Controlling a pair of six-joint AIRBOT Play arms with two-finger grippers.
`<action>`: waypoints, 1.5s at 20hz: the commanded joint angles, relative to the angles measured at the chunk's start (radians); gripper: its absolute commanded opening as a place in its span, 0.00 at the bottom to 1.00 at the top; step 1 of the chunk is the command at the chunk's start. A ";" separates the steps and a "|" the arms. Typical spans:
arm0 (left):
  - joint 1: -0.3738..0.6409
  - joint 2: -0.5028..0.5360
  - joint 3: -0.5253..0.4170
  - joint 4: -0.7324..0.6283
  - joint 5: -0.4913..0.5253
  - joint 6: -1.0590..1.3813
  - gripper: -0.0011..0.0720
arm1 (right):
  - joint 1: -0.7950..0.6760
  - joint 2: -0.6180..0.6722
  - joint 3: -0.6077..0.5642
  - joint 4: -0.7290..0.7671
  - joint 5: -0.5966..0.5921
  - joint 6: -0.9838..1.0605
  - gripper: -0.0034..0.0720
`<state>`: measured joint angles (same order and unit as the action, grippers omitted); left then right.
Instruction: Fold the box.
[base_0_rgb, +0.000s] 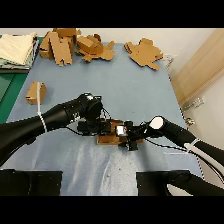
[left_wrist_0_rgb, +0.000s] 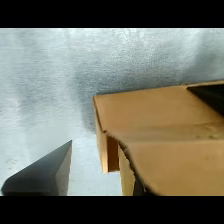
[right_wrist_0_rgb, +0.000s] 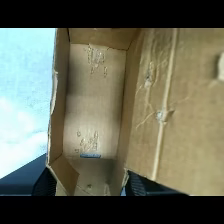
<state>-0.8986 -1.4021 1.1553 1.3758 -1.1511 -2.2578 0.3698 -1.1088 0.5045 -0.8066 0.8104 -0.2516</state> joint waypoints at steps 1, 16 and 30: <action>0.022 0.027 0.003 0.001 -0.020 0.021 0.60 | 0.000 0.001 0.000 0.000 -0.003 0.001 0.65; 0.151 0.129 0.006 0.311 -0.144 0.794 0.03 | -0.001 0.001 0.000 0.011 -0.009 0.001 0.64; 0.580 0.070 -0.208 -0.864 0.150 2.426 0.03 | -0.001 0.001 0.000 0.101 -0.007 0.000 0.64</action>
<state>-0.3027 -1.3285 1.0279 0.6029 -1.0080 -0.1200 0.3679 -1.1091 0.5045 -0.6949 0.8024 -0.2512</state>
